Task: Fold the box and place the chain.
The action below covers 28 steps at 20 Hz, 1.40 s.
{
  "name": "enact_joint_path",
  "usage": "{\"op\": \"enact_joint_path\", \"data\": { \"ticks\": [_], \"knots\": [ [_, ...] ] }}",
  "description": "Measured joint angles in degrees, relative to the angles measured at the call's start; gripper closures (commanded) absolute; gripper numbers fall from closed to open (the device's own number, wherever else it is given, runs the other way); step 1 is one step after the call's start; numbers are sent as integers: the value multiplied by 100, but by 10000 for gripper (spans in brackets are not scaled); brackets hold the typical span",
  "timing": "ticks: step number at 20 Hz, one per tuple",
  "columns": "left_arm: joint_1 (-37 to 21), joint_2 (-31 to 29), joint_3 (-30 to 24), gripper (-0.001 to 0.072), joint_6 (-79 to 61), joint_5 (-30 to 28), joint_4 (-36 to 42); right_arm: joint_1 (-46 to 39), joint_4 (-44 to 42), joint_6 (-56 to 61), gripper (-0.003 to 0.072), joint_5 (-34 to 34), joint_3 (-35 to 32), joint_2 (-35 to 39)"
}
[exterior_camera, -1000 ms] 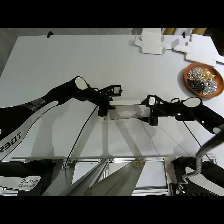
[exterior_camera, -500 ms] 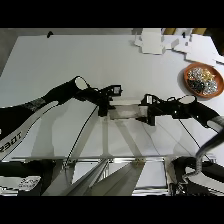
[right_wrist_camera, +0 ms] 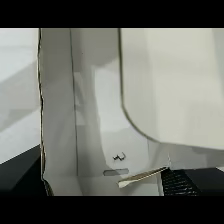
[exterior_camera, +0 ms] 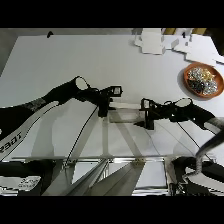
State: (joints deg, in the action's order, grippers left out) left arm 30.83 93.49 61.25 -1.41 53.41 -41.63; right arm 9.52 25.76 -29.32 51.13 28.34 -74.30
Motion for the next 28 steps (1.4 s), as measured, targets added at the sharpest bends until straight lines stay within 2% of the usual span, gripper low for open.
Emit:
{"op": "enact_joint_path", "data": {
  "ticks": [16,18,22,23,24,28],
  "knots": [
    [0,0,0,698,17,-48,0,55,-358,-223,54,-369,-109,-140],
    [0,0,0,698,15,-46,0,101,-444,-323,158,-404,-109,-205],
    [0,0,0,698,13,-42,0,142,-514,-409,192,-437,-107,-278],
    [0,0,0,698,13,-42,0,146,-520,-417,300,-439,-107,-284],
    [0,0,0,698,13,-42,0,149,-527,-420,375,-444,-107,-291],
    [0,0,0,698,13,-42,0,153,-542,-435,391,-452,-107,-302]
  ]
}}
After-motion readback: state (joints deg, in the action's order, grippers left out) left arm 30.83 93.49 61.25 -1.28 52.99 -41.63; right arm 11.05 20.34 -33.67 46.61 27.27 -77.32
